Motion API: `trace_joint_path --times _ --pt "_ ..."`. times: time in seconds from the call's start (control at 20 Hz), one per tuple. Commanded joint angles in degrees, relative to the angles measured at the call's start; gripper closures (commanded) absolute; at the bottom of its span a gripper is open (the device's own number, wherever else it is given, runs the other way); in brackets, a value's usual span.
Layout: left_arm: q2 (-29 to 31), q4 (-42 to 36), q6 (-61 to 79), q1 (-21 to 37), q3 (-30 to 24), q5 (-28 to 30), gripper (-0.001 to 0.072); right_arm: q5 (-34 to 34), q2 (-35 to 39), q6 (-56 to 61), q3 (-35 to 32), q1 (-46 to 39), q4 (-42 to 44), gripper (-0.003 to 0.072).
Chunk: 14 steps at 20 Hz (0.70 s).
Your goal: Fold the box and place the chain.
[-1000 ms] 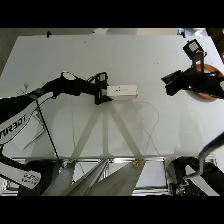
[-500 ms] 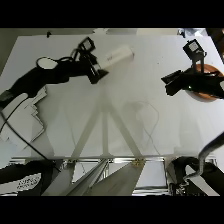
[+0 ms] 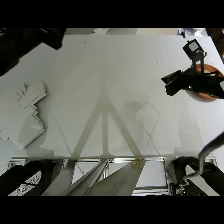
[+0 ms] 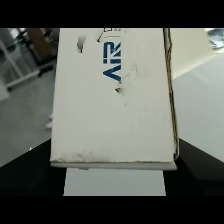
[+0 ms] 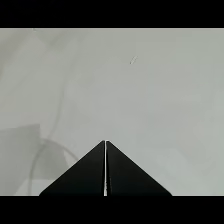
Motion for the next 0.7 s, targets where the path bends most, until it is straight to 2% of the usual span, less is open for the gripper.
trace_joint_path --times 0.0,0.1,0.15,0.25,0.65 --pt "1.9 29.42 -32.87 5.44 0.04 -7.52 0.0706 0.02 0.04 0.0 0.04 -0.04 0.02 0.0673" --pt "0.02 41.86 -47.43 8.28 0.04 -12.2 0.0705 0.02 0.04 0.0 0.04 -0.04 0.02 0.0673" --pt "-1.29 43.32 -50.14 9.49 0.04 -13.2 0.0705 0.02 0.04 0.0 0.04 -0.04 0.02 0.0673" --pt "-4.85 42.99 -50.16 10.49 0.04 -13.64 0.0705 0.02 0.04 0.0 0.04 -0.04 0.02 0.0673" --pt "-24.0 41.27 -51.78 8.61 0.04 -15.13 0.0705 0.02 0.04 0.0 0.04 -0.04 0.02 0.0673"
